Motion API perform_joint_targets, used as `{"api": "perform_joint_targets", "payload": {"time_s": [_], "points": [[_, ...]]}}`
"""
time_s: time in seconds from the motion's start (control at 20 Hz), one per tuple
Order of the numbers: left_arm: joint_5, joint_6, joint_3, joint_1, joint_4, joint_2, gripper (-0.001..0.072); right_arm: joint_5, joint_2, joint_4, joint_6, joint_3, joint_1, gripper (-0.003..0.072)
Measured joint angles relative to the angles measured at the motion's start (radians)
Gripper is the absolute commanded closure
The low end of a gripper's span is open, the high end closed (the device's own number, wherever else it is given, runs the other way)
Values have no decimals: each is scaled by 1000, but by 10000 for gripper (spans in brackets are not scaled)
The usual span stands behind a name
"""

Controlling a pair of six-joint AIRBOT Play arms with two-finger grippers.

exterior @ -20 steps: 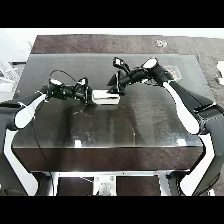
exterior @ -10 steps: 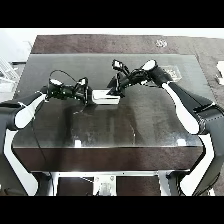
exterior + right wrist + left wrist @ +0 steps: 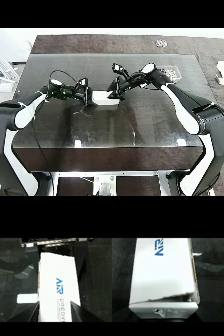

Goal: Fold the box and place the chain.

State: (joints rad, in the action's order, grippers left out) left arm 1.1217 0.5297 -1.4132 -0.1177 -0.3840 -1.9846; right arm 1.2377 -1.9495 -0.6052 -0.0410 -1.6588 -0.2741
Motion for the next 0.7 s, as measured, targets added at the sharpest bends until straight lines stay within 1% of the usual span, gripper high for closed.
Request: {"api": "perform_joint_targets", "payload": {"time_s": [0.4, 0.45, 0.5, 0.55, 0.6, 0.65, 0.7], "points": [[-4, -1, 0, -1, 5, 0, 298, 14, 4, 56, 21, 36, 3, 258], [-4, -1, 0, -1, 6, 0, 299, 14, 6, 68, 23, 37, 2, 264], [-3, -1, 0, 0, 5, 0, 298, 14, 9, 82, 26, 37, 2, 294], [-4, -1, 0, 0, 5, 0, 299, 14, 12, 97, 30, 37, 3, 306], [-3, -1, 0, 0, 5, 0, 298, 14, 14, 111, 36, 38, 3, 395], [-4, -1, 0, 0, 5, 0, 299, 15, 15, 122, 39, 38, 3, 537], [-3, -1, 0, 0, 4, 0, 299, 15, 17, 133, 42, 38, 3, 646]]}}
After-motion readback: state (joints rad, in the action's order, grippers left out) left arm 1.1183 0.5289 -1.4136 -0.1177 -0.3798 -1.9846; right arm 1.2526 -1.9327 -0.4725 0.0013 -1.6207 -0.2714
